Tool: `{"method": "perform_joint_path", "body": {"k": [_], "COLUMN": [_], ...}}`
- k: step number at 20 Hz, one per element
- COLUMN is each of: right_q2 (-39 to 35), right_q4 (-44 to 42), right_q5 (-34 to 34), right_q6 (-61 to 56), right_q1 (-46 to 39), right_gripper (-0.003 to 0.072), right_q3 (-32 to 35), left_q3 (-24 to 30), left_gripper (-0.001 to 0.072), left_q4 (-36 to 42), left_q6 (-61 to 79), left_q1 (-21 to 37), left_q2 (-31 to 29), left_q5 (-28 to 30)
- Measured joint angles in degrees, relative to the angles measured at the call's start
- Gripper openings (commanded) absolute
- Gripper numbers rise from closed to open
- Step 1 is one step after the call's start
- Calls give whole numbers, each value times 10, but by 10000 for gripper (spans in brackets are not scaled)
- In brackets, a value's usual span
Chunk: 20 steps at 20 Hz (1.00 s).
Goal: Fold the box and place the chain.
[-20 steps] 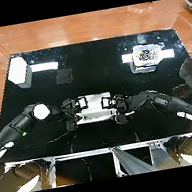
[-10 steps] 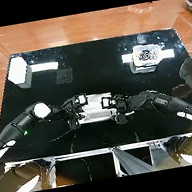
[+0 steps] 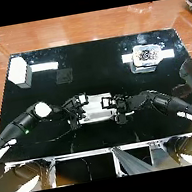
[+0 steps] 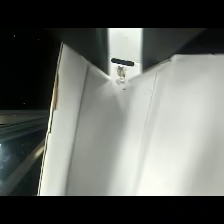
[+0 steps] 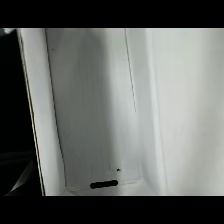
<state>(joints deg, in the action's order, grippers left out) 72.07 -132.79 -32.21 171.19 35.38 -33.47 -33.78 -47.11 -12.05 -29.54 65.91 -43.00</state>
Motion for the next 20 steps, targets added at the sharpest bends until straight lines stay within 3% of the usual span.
{"method": "perform_joint_path", "body": {"k": [1, 2, 7, 10, 12, 17, 20], "right_q2": [0, 0, 0, 0, 0, 0, 0], "right_q4": [0, 0, 0, 0, 0, 0, 0], "right_q5": [0, 0, 0, 0, 0, 0, 0], "right_q6": [0, 0, 0, 0, 0, -1, -1], "right_q1": [0, 0, 0, 0, 0, 0, 0], "right_gripper": [191, 191, 191, 191, 191, 191, 191], "right_q3": [0, 0, 0, 0, 0, 0, 0], "left_q3": [0, -1, -23, -38, -38, 24, 57], "left_gripper": [93, 23, 23, 25, 25, 23, 22], "left_q4": [0, -3, -106, -173, -191, -107, -56], "left_q6": [0, 0, -110, -288, -427, -572, -566], "left_q1": [0, 1, 46, 127, 205, 388, 424], "left_q2": [0, -2, -55, -113, -131, -106, -64], "left_q5": [-3, -9, -45, -66, -115, -207, -211]}}
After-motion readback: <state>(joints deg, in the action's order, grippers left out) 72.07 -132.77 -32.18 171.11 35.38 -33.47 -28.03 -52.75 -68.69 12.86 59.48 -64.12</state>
